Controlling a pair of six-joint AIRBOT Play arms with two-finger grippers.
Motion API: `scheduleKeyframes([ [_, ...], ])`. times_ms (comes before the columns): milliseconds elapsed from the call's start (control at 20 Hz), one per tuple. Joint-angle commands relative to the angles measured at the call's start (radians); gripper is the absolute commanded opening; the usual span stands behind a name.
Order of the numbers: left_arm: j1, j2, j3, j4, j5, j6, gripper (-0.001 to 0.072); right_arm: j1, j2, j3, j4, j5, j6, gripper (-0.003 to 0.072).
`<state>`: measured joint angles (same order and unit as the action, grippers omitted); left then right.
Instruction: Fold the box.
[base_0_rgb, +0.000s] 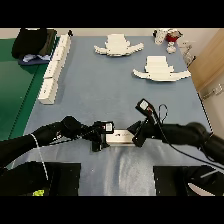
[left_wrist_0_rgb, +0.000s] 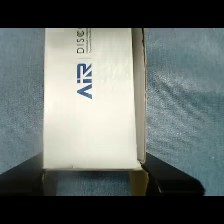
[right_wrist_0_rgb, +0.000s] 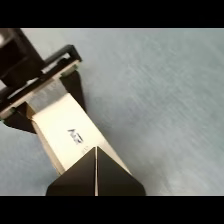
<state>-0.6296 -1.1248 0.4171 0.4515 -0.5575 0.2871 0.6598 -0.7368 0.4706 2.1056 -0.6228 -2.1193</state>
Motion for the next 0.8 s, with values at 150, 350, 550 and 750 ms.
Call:
scheduleKeyframes([
  [150,0.000,0.000,0.000,0.000,0.000,0.000,0.0455,-0.346,-0.262,0.355,-0.119,-0.486,0.114,0.0006],
  [350,0.000,0.000,0.000,0.000,0.000,0.000,0.0455,-0.415,-0.455,0.473,-0.120,-0.565,0.114,0.0005],
  [550,0.000,0.000,0.000,0.000,0.000,0.000,0.0455,-0.417,-0.557,0.517,-0.111,-0.551,0.114,0.0006],
  [750,0.000,0.000,0.000,0.000,0.000,0.000,0.0455,-0.417,-0.562,0.517,-0.111,-0.549,0.114,0.0006],
])
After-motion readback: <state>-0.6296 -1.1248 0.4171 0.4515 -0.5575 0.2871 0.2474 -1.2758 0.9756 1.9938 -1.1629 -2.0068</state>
